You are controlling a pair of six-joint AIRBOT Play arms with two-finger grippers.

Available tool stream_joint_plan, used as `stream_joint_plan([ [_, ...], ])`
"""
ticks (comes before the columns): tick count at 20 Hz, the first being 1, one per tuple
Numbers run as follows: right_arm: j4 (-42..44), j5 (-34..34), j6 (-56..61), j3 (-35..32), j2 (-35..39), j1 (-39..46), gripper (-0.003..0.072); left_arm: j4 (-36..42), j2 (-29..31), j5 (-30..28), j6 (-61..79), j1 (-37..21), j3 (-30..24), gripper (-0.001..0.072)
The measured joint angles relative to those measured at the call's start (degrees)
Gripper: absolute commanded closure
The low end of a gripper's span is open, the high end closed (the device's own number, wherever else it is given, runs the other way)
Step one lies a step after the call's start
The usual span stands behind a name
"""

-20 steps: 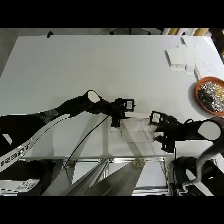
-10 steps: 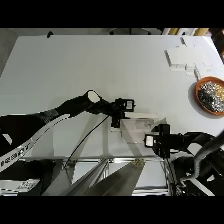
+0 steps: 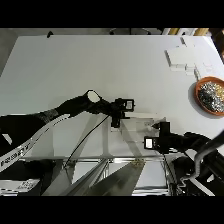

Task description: Fold the box and place the chain.

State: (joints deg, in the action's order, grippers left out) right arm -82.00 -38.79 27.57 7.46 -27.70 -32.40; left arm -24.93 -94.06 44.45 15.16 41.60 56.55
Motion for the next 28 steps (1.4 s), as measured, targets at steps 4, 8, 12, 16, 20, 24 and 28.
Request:
stream_joint_plan([
  [4, -0.3, -1.8, 0.3, 2.9, 0.0, 0.0, 0.0001, 0.0, 0.0, 0.0, 0.0, 0.0, 0.0, 0.0699],
  [8, 2.0, -3.0, -0.1, 4.6, 0.0, 3.1, 0.0, 0.0, 0.0, 0.0, 0.0, 0.0, 0.0, 0.0699],
  [12, 10.0, -3.8, -7.9, 5.1, -0.7, 10.3, 0.0, 0.0, 0.0, 0.0, 0.0, 0.0, 0.0, 0.0699],
  [16, 18.4, -4.0, -17.0, 5.2, -4.1, 16.9, 0.0, 0.0, 0.0, 0.0, 0.0, 0.0, 0.0, 0.0699],
  [20, 28.0, -4.8, -29.3, 5.5, -9.3, 23.2, 0.0, 0.0, 0.0, 0.0, 0.0, 0.0, 0.0, 0.0699],
  [24, 34.9, -7.3, -40.4, 6.9, -15.0, 28.6, 0.0, 0.0, 0.0, 0.0, 0.0, 0.0, 0.0, 0.0699],
  [28, 40.1, -10.0, -47.4, 8.1, -20.4, 31.6, 0.0, 0.0, 0.0, 0.0, 0.0, 0.0, 0.0, 0.0699],
])
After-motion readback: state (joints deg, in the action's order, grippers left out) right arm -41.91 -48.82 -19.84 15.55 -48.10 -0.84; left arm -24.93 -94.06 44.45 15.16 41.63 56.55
